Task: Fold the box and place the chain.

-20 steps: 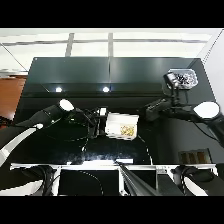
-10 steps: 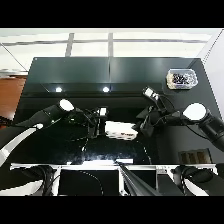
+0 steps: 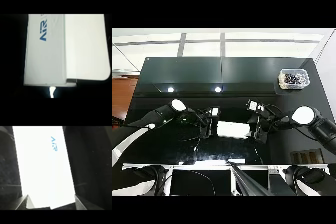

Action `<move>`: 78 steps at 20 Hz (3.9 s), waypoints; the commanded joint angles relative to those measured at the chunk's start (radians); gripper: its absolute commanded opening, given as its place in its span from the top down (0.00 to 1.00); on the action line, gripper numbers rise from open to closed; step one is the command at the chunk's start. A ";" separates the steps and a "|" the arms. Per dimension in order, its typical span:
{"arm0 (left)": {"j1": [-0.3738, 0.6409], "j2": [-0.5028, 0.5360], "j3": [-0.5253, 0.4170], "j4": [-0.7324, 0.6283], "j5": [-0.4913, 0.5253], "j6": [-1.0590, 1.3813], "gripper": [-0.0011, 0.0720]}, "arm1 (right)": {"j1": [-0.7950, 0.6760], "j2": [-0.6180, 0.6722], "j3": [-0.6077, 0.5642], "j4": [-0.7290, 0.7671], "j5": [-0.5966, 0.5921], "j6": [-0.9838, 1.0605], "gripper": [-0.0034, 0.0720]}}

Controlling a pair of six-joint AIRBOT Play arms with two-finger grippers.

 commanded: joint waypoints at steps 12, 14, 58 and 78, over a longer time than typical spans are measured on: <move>-0.001 -0.001 0.001 0.001 0.000 0.000 0.23 | 0.080 -0.004 0.001 -0.028 -0.093 -0.024 0.55; -0.001 -0.001 0.001 0.001 0.000 0.000 0.23 | 0.080 -0.004 0.001 -0.030 -0.097 -0.024 0.55; -0.001 -0.001 0.001 0.000 0.000 0.000 0.23 | 0.079 -0.026 -0.009 -0.042 -0.087 0.106 0.47; -0.001 -0.001 0.001 0.000 0.000 0.000 0.23 | 0.072 -0.043 0.002 0.236 -0.055 1.084 0.91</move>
